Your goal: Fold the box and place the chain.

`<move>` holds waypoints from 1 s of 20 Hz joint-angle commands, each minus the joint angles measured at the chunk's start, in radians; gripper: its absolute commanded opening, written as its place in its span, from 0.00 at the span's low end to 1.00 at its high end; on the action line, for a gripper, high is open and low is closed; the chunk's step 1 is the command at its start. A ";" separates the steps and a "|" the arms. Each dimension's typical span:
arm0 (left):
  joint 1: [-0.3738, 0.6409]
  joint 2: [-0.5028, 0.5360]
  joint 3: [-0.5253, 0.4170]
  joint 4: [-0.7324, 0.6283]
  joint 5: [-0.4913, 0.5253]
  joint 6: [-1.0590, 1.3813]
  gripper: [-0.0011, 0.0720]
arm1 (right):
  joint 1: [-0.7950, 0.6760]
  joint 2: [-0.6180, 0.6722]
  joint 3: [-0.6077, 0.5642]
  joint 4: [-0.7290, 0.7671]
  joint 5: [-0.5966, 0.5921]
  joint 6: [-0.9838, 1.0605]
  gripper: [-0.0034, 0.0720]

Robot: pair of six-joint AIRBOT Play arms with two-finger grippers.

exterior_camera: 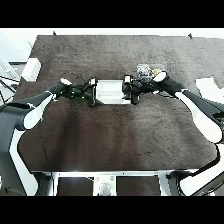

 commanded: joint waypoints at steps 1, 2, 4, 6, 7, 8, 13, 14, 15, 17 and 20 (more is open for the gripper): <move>0.001 0.000 0.000 0.000 0.000 0.000 0.47 | 0.021 -0.012 0.000 0.056 -0.016 -0.029 0.41; 0.001 0.000 0.000 0.000 0.000 0.000 0.47 | 0.024 -0.017 0.000 0.064 -0.024 -0.039 0.38; 0.001 0.000 0.000 0.000 0.000 0.000 0.47 | 0.029 -0.023 0.000 0.087 -0.026 -0.045 0.34; 0.001 0.000 0.000 0.000 0.000 0.000 0.47 | 0.032 -0.024 0.000 0.097 -0.046 -0.054 0.36; 0.001 0.000 0.000 0.000 0.000 0.000 0.47 | 0.032 -0.024 0.000 0.101 -0.051 -0.070 0.39; 0.001 0.000 0.000 0.000 0.000 0.000 0.47 | 0.032 -0.024 0.000 0.112 -0.051 -0.072 0.40; 0.001 0.001 0.000 0.000 -0.001 0.000 0.47 | 0.037 -0.036 0.000 0.114 -0.050 -0.090 0.53; 0.001 0.000 0.000 0.000 0.000 0.000 0.47 | 0.039 -0.039 0.000 0.115 -0.049 -0.093 0.57; 0.001 0.000 0.000 0.000 0.000 0.000 0.47 | 0.043 -0.041 0.000 0.114 -0.047 -0.096 0.65; 0.001 0.000 0.000 0.000 0.000 0.000 0.47 | 0.047 -0.042 0.000 0.114 -0.047 -0.099 0.74; 0.001 0.000 0.000 0.000 0.000 0.000 0.47 | 0.045 -0.042 0.000 0.113 -0.047 -0.117 0.87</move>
